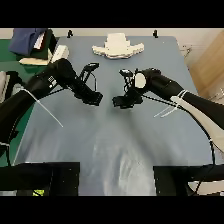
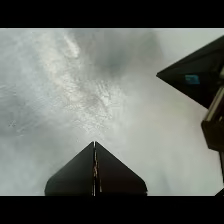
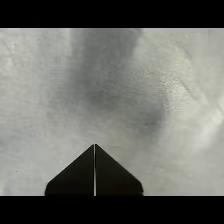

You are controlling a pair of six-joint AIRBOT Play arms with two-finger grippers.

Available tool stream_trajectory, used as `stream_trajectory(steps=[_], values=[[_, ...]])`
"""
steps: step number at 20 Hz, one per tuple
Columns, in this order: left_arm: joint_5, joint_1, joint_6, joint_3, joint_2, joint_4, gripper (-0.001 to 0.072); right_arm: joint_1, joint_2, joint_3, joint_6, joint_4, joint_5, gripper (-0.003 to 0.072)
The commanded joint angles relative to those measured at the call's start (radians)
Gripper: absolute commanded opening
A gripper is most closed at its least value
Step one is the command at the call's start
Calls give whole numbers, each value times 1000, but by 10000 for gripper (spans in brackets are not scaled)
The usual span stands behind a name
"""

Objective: Fold the box.

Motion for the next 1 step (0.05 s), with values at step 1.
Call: stream_trajectory(steps=[1], values=[[2, -3, -3, -3, 1, 1, 15, 3, -2, 1, -1, 1, 2, 6]])
